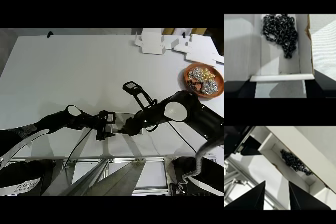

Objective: Fold the box and place the chain.

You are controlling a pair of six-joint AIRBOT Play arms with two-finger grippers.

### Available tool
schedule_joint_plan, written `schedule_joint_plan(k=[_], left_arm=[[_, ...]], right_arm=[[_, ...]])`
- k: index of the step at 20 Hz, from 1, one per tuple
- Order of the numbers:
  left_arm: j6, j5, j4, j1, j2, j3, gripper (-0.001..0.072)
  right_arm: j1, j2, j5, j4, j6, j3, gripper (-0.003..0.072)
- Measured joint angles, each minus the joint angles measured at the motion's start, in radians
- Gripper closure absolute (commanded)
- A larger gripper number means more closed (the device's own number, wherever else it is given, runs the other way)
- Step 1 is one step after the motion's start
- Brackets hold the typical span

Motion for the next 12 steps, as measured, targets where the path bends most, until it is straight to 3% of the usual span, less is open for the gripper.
schedule_joint_plan(k=[5, 7, 9, 12], left_arm=[[0.000, 0.000, 0.000, 0.000, 0.000, 0.000, 0.0502], [0.000, 0.000, 0.000, 0.000, 0.000, 0.000, 0.0502], [0.000, 0.000, 0.000, 0.000, 0.000, 0.000, 0.0502], [0.000, 0.000, 0.000, 0.000, 0.000, 0.000, 0.0502]], right_arm=[[-0.137, 0.001, 0.066, -0.053, -0.028, 0.141, 0.0533], [-0.229, -0.008, 0.060, -0.106, -0.030, 0.167, 0.0534], [-0.331, -0.033, 0.058, -0.158, -0.030, 0.179, 0.0606], [-0.459, -0.087, 0.062, -0.204, -0.029, 0.167, 0.0644]])
